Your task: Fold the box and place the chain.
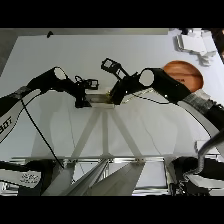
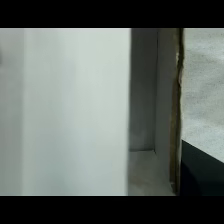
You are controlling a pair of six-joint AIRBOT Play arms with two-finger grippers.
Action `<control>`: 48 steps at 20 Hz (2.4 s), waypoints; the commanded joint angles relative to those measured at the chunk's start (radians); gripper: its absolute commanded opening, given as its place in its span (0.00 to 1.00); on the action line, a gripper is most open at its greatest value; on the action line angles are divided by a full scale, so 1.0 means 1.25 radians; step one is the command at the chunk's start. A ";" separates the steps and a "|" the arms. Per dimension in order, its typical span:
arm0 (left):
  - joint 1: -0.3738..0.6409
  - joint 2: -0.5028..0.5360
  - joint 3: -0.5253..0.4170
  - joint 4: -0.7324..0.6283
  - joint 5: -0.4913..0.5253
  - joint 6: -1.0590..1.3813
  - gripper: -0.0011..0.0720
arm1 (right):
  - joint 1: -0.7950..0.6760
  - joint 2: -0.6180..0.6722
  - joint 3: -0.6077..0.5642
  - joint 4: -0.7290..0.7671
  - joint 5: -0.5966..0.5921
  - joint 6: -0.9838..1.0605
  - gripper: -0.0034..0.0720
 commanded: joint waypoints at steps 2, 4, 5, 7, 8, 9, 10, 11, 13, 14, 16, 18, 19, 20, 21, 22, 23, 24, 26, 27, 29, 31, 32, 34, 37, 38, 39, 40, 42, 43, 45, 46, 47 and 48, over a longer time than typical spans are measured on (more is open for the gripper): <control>0.000 0.000 0.000 0.000 0.000 0.000 0.04 | 0.001 -0.030 0.000 0.124 -0.131 0.001 0.06; 0.000 0.000 0.000 0.000 0.000 0.000 0.04 | 0.001 -0.040 0.000 0.130 -0.151 0.001 0.06; 0.000 0.000 0.000 0.000 0.000 0.000 0.04 | 0.001 -0.048 0.000 0.130 -0.150 0.002 0.06; 0.000 0.000 0.000 0.000 0.000 0.000 0.04 | 0.001 -0.067 0.000 0.130 -0.140 0.002 0.06; 0.000 0.000 0.000 0.000 0.000 0.000 0.04 | 0.001 -0.078 0.000 0.130 -0.130 0.002 0.06; 0.000 0.000 0.000 0.000 0.000 0.000 0.04 | 0.001 -0.086 0.000 0.130 -0.123 0.002 0.07; 0.000 0.000 0.000 0.000 0.000 0.000 0.04 | 0.001 -0.091 0.000 0.130 -0.116 0.001 0.15; 0.000 0.000 0.000 0.000 0.000 0.000 0.04 | 0.001 -0.092 0.000 0.130 -0.111 0.001 0.35; 0.000 0.000 0.000 0.000 0.000 0.000 0.04 | -0.005 -0.088 0.000 0.129 -0.088 0.001 0.60; 0.000 0.000 0.000 0.000 0.000 0.000 0.04 | -0.014 -0.081 0.000 0.128 -0.061 -0.005 0.60; 0.000 0.000 0.000 0.000 0.000 0.000 0.04 | -0.032 -0.058 0.000 0.094 0.006 -0.044 0.60; 0.000 0.000 0.000 0.000 0.000 0.000 0.04 | -0.051 -0.022 0.000 0.005 0.063 -0.056 0.60; 0.000 0.000 0.000 0.000 0.000 0.000 0.04 | -0.059 -0.005 0.000 -0.047 0.082 -0.057 0.60; 0.000 0.000 0.000 0.000 0.000 0.000 0.04 | -0.069 0.016 -0.001 -0.099 0.096 -0.057 0.60; 0.000 0.000 0.000 0.000 0.000 0.000 0.04 | -0.082 0.032 -0.001 -0.138 0.106 -0.057 0.60; 0.000 0.000 0.000 0.000 0.000 0.000 0.04 | -0.097 0.043 -0.001 -0.157 0.111 -0.057 0.60; 0.000 0.000 0.000 0.000 0.000 0.000 0.04 | -0.117 0.049 -0.001 -0.161 0.116 -0.064 0.60; 0.000 0.000 0.000 0.000 0.000 0.000 0.04 | -0.137 0.049 -0.001 -0.160 0.121 -0.070 0.60; 0.000 0.000 0.000 0.000 0.000 0.000 0.04 | -0.176 0.048 -0.008 -0.160 0.121 -0.113 0.60; 0.000 0.000 0.000 0.000 0.000 0.000 0.04 | -0.192 0.048 -0.016 -0.160 0.120 -0.151 0.60; 0.000 0.000 0.000 0.000 0.000 0.000 0.04 | -0.209 0.042 -0.033 -0.160 0.120 -0.256 0.60; 0.000 0.000 0.000 0.000 0.000 0.000 0.04 | -0.209 0.017 -0.045 -0.156 0.120 -0.365 0.60; 0.000 0.000 0.000 0.000 0.000 0.000 0.04 | -0.207 -0.002 -0.046 -0.143 0.120 -0.410 0.60; 0.000 0.000 0.000 0.000 0.000 0.000 0.04 | -0.207 -0.049 -0.046 -0.118 0.118 -0.478 0.60; 0.000 0.000 0.000 0.000 0.000 0.000 0.04 | -0.202 -0.109 -0.046 -0.089 0.117 -0.503 0.59; 0.000 0.000 0.000 0.000 0.000 0.000 0.04 | -0.198 -0.123 -0.046 -0.090 0.112 -0.506 0.59; 0.000 0.000 0.000 0.000 0.000 0.000 0.04 | -0.196 -0.134 -0.046 -0.090 0.101 -0.518 0.59; 0.000 0.000 0.000 0.000 0.000 0.000 0.04 | -0.193 -0.145 -0.046 -0.090 0.085 -0.523 0.58; 0.000 0.000 0.000 0.000 0.000 0.000 0.04 | -0.193 -0.162 -0.046 -0.090 0.044 -0.522 0.48; 0.000 0.000 0.000 0.000 0.000 0.000 0.04 | -0.194 -0.164 -0.046 -0.091 0.036 -0.521 0.32; 0.000 0.000 0.000 0.000 0.000 0.000 0.04 | -0.194 -0.164 -0.046 -0.091 0.044 -0.511 0.05; 0.000 0.000 0.000 0.000 0.000 0.000 0.04 | -0.194 -0.162 -0.046 -0.091 0.059 -0.494 0.06; 0.000 0.000 0.000 0.000 0.000 0.000 0.04 | -0.193 -0.159 -0.046 -0.091 0.074 -0.469 0.06; 0.000 0.000 0.000 0.000 0.000 0.000 0.04 | -0.193 -0.151 -0.046 -0.090 0.087 -0.440 0.06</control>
